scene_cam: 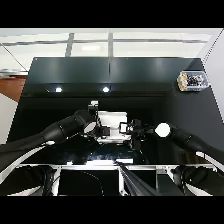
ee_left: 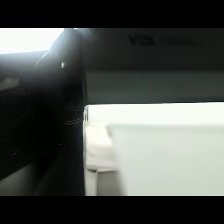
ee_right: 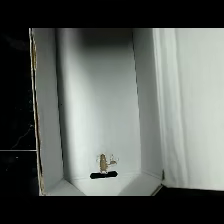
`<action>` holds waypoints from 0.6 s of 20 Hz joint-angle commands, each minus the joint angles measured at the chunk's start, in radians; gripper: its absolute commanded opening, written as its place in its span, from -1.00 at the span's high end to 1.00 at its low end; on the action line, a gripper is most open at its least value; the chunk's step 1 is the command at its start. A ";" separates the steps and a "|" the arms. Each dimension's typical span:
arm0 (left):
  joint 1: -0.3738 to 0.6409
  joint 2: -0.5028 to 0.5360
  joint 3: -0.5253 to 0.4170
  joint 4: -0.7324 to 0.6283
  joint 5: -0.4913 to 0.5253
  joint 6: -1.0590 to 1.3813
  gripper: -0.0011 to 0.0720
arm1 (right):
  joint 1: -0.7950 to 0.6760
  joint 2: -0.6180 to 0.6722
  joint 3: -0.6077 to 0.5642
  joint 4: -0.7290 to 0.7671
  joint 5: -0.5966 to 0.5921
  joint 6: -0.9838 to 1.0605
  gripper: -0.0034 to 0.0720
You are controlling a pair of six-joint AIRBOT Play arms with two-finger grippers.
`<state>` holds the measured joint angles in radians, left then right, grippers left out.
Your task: Fold the box and place the chain.
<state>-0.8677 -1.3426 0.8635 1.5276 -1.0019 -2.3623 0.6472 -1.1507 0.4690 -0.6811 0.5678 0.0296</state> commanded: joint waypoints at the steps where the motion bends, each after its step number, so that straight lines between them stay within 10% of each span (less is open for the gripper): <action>1: 0.004 0.004 0.001 0.005 -0.018 -0.002 -0.55 | 0.000 -0.001 0.000 0.000 0.003 0.000 -0.50; 5: 0.003 0.003 0.001 0.008 -0.021 -0.002 -0.46 | 0.000 -0.001 0.000 0.000 0.003 0.000 -0.50; 9: 0.002 0.002 0.000 0.005 -0.021 -0.002 0.07 | 0.000 -0.001 0.000 0.000 0.003 0.000 -0.50; 11: 0.002 0.002 0.001 0.005 -0.020 -0.002 0.83 | 0.000 -0.001 0.000 0.000 0.003 0.000 -0.50; 12: 0.002 0.002 0.001 0.005 -0.019 -0.002 0.89 | 0.000 -0.001 0.000 0.000 0.003 0.000 -0.50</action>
<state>-0.8654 -1.3407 0.8635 1.5330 -1.0229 -2.3665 0.6476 -1.1507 0.4690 -0.6792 0.5716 0.0299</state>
